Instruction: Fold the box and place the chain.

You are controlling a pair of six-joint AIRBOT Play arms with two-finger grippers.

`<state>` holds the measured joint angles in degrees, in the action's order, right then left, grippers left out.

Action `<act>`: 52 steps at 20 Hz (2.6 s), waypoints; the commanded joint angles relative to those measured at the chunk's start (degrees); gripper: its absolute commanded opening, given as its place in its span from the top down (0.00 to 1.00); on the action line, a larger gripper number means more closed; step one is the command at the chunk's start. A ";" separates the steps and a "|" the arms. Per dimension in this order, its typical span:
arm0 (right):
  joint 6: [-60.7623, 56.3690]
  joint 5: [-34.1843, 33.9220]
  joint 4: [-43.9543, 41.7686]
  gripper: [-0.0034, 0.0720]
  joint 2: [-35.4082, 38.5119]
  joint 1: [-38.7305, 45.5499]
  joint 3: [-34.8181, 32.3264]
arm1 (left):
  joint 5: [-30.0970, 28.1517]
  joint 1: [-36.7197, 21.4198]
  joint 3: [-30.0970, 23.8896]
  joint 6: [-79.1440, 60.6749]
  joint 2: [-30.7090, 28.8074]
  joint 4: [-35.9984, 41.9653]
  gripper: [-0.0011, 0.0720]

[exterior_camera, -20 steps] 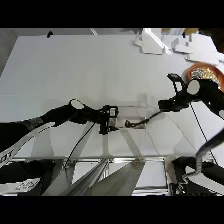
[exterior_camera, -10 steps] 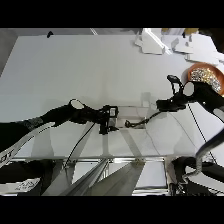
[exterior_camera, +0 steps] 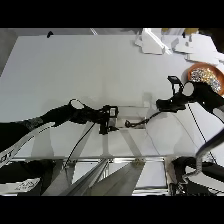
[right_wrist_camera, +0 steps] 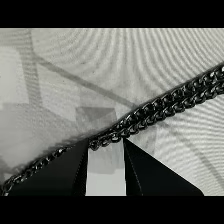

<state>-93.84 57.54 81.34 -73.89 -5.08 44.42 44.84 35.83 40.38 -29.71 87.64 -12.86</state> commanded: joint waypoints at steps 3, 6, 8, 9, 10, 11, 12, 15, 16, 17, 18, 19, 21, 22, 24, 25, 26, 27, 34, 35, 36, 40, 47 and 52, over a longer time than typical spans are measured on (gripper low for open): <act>-0.87 1.79 0.11 0.72 -0.04 0.04 -0.07 | -0.02 -0.02 0.04 -0.02 -0.04 0.00 0.80; -1.16 1.40 0.11 0.72 -0.04 0.04 -0.07 | -0.02 -0.02 0.04 -0.02 -0.04 0.00 0.80; -1.95 0.83 0.07 0.72 -0.04 0.02 -0.07 | -0.02 -0.02 0.04 -0.02 -0.04 0.00 0.80; -1.97 0.59 0.07 0.72 -0.04 0.02 -0.07 | -0.02 -0.02 0.04 -0.02 -0.04 0.00 0.80; -1.97 0.50 0.09 0.72 -0.04 0.04 -0.07 | -0.02 -0.02 0.02 -0.02 -0.04 0.00 0.80; -2.08 0.50 0.09 0.72 -0.04 0.04 -0.07 | -0.02 -0.02 0.04 -0.02 -0.04 0.00 0.80; -2.27 0.48 0.11 0.72 -0.04 0.04 -0.07 | -0.02 -0.02 0.02 -0.02 -0.04 0.00 0.80; -3.85 0.28 0.31 0.72 -0.07 0.04 -0.07 | -0.02 -0.02 0.04 -0.02 -0.04 0.00 0.80; -3.85 0.26 0.31 0.72 -0.13 0.04 -0.07 | -0.02 -0.02 0.04 -0.02 -0.04 0.00 0.80; -3.85 0.28 0.31 0.72 -0.35 0.04 -0.07 | -0.02 -0.02 0.04 -0.02 -0.04 0.00 0.80; -3.85 0.33 0.33 0.72 -0.72 0.04 -0.07 | -0.02 -0.02 0.04 -0.02 -0.04 0.00 0.80; -3.85 0.33 0.33 0.72 -1.11 0.04 -0.07 | -0.02 -0.02 0.04 -0.02 -0.04 0.00 0.80; -3.82 0.33 0.33 0.72 -1.62 0.02 -0.07 | -0.02 -0.02 0.02 -0.02 -0.04 0.00 0.80; -3.80 0.33 0.44 0.75 -1.60 0.04 -0.07 | -0.02 -0.02 0.04 -0.02 -0.04 0.00 0.80; -3.34 0.68 1.42 0.94 -1.53 0.02 -0.07 | -0.02 -0.02 0.04 -0.02 -0.04 0.00 0.80; -2.84 1.49 1.88 0.94 -1.33 0.02 -0.07 | -0.02 -0.02 0.02 -0.02 -0.04 0.00 0.80; -2.05 1.84 2.29 0.94 -0.92 0.02 -0.07 | -0.02 -0.02 0.04 -0.02 -0.04 0.00 0.80; -1.49 2.34 2.58 0.94 -0.09 0.02 -0.04 | -0.02 -0.02 0.04 -0.02 -0.04 0.00 0.80; 3.72 10.75 2.64 0.94 17.57 -3.06 -0.07 | -0.02 -0.02 0.02 -0.02 -0.04 0.00 0.80; 3.98 12.09 2.43 0.94 20.83 -4.83 -0.07 | -0.02 -0.02 0.04 -0.02 -0.04 0.00 0.80; 3.96 13.14 2.16 0.94 24.44 -7.15 -0.07 | -0.02 -0.02 0.04 -0.02 -0.04 0.00 0.80; 3.65 13.07 -0.85 0.94 36.59 -16.98 -0.07 | -0.02 -0.02 0.04 -0.02 -0.04 0.00 0.80; 0.87 -1.70 -10.45 0.94 41.00 -31.71 -0.37 | -0.02 -0.02 0.04 -0.02 -0.04 0.00 0.80; 0.85 -10.51 -9.77 0.93 32.24 -37.48 -1.33 | -0.02 -0.02 0.04 -0.02 -0.04 0.00 0.80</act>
<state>-92.82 52.58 72.12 -37.58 -39.42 43.42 44.84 35.83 40.38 -29.71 87.64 -12.84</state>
